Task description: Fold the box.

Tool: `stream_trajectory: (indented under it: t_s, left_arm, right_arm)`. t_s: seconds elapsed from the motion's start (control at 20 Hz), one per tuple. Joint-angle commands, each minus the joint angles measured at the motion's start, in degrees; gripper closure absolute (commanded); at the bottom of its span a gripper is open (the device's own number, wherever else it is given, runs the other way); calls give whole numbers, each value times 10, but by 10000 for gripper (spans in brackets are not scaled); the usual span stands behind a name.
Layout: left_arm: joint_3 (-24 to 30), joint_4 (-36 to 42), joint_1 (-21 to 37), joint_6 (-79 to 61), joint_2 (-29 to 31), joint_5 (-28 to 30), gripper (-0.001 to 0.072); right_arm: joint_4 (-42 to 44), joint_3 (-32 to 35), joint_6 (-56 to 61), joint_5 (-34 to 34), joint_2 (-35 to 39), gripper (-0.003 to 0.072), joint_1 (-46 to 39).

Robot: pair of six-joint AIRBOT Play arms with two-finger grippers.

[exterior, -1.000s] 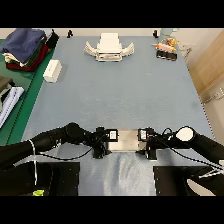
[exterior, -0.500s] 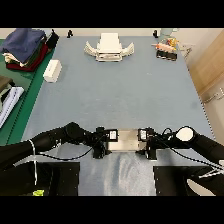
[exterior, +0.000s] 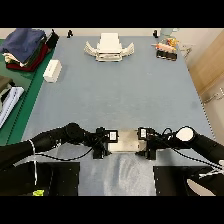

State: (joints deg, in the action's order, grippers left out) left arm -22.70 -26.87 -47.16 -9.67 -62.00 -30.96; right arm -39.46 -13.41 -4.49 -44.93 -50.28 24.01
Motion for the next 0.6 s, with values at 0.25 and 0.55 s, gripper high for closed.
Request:
stream_trajectory:
  t_s: [0.25,0.55]
  left_arm:
    - [0,1,0,1,0,4,289]
    - [0,1,0,1,0,4,289]
  right_arm:
    - [-59,-1,104,-11,60,-34,-1]
    - [-156,-1,252,-42,147,-34,-1]
